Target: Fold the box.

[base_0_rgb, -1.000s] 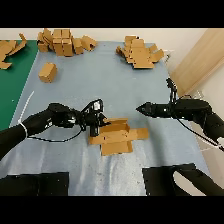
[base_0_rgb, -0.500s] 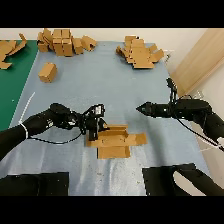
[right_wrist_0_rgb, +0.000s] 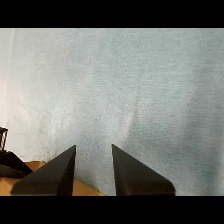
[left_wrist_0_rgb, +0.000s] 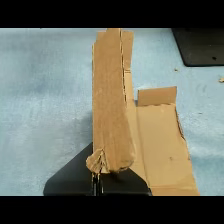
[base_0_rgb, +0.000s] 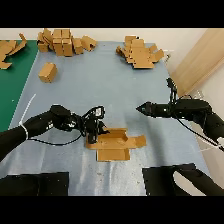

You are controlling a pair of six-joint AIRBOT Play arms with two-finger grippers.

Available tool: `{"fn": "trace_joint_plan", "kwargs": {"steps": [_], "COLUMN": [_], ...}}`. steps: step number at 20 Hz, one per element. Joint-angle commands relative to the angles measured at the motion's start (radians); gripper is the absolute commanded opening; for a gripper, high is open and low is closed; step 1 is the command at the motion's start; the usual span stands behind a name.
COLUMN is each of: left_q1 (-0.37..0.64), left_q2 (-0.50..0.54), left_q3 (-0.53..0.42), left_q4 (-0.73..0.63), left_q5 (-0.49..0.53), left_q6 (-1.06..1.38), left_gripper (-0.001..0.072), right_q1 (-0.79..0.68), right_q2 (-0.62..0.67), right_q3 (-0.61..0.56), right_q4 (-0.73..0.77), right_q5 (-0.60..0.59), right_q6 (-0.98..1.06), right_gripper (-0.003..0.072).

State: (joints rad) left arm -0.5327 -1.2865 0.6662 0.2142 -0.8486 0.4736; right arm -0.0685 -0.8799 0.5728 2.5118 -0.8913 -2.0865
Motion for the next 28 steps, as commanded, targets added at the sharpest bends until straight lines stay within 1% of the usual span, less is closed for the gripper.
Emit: {"fn": "trace_joint_plan", "kwargs": {"steps": [1, 11, 12, 13, 16, 18, 20, 22, 25, 26, 28], "left_q1": [-0.010, -0.010, -0.010, -0.010, -0.010, -0.010, -0.010, -0.010, -0.010, -0.010, -0.010], "left_q2": [0.000, 0.000, 0.000, 0.000, 0.000, 0.000, 0.000, 0.000, 0.000, 0.000, 0.000], "left_q3": [-0.007, -0.007, -0.007, -0.007, -0.007, -0.007, -0.007, -0.007, -0.007, -0.007, -0.007], "left_q4": [0.019, 0.019, 0.018, 0.018, 0.018, 0.018, 0.018, 0.018, 0.018, 0.018, 0.018], "left_q5": [0.000, 0.008, 0.008, 0.008, 0.008, 0.008, 0.008, 0.006, 0.003, 0.003, 0.002], "left_q6": [-0.027, -0.029, -0.029, -0.029, -0.029, -0.029, -0.029, -0.029, -0.029, -0.029, -0.029], "left_gripper": [0.0010, 0.0010, 0.0011, 0.0011, 0.0011, 0.0010, 0.0011, 0.0010, 0.0011, 0.0010, 0.0011], "right_q1": [0.001, 0.001, 0.001, 0.001, 0.001, 0.001, 0.002, 0.027, 0.159, 0.223, 0.355], "right_q2": [0.000, 0.000, 0.000, 0.000, 0.006, 0.047, 0.137, 0.265, 0.428, 0.452, 0.448], "right_q3": [0.001, 0.001, 0.001, 0.001, 0.002, 0.001, -0.007, -0.042, -0.113, -0.132, -0.154], "right_q4": [0.002, 0.002, 0.001, 0.000, -0.005, -0.055, -0.115, -0.181, -0.256, -0.289, -0.374], "right_q5": [0.000, 0.000, 0.000, 0.001, 0.020, -0.043, -0.127, -0.164, -0.199, -0.200, -0.191], "right_q6": [0.000, 0.000, -0.002, -0.011, -0.028, -0.031, -0.020, 0.008, 0.010, 0.010, -0.002], "right_gripper": [0.0333, 0.0332, 0.0203, 0.0009, 0.0007, 0.0007, 0.0006, 0.0006, 0.0007, 0.0007, 0.0006]}}
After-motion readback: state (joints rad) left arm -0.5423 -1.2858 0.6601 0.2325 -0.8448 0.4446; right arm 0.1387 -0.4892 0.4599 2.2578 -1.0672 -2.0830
